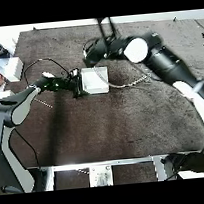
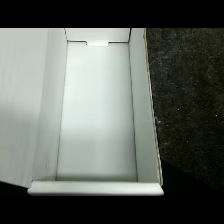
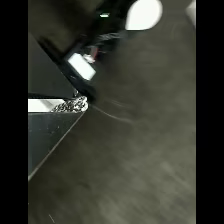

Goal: Fold the box and place the chain.

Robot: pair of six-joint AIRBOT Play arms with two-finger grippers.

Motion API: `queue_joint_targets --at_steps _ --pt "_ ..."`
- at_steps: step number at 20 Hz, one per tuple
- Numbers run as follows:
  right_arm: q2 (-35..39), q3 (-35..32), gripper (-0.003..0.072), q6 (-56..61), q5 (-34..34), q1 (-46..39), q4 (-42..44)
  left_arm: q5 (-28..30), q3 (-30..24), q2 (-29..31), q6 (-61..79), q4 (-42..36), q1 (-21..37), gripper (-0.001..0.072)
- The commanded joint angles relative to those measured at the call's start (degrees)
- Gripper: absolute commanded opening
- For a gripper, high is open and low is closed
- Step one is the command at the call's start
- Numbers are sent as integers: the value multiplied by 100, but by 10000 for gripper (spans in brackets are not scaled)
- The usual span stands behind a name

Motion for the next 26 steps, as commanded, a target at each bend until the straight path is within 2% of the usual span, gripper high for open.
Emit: queue_joint_targets --at_steps 1,2,3,4,6,10,12,16,17,22,26 --pt "-603 -240 -22 2 -17 22 101 0 0 2 0 0 2 366" --pt "-737 -249 57 2 -11 -35 79 0 0 0 0 0 2 366" --pt "-833 -249 294 2 26 -122 9 2 2 2 0 0 2 366" --pt "-868 -251 322 4 116 -227 -79 0 0 2 0 0 2 366" --pt "-817 -249 314 4 479 -531 -254 0 2 0 0 0 2 366" --pt "-695 -249 315 -302 1919 -1576 -341 0 2 0 0 0 2 366" --pt "-804 -249 315 -782 2409 -2103 -348 2 2 0 0 0 2 366" --pt "-1261 -249 326 -1978 2426 -2662 -343 2 0 0 0 0 2 365" --pt "-1401 -245 384 -2236 2437 -2699 -328 0 2 0 0 0 2 365" --pt "-1902 -238 386 -3582 2470 -2699 -61 0 2 0 0 0 2 366" --pt "-1991 -238 386 -4076 2382 -2693 -48 0 0 0 0 0 2 366"
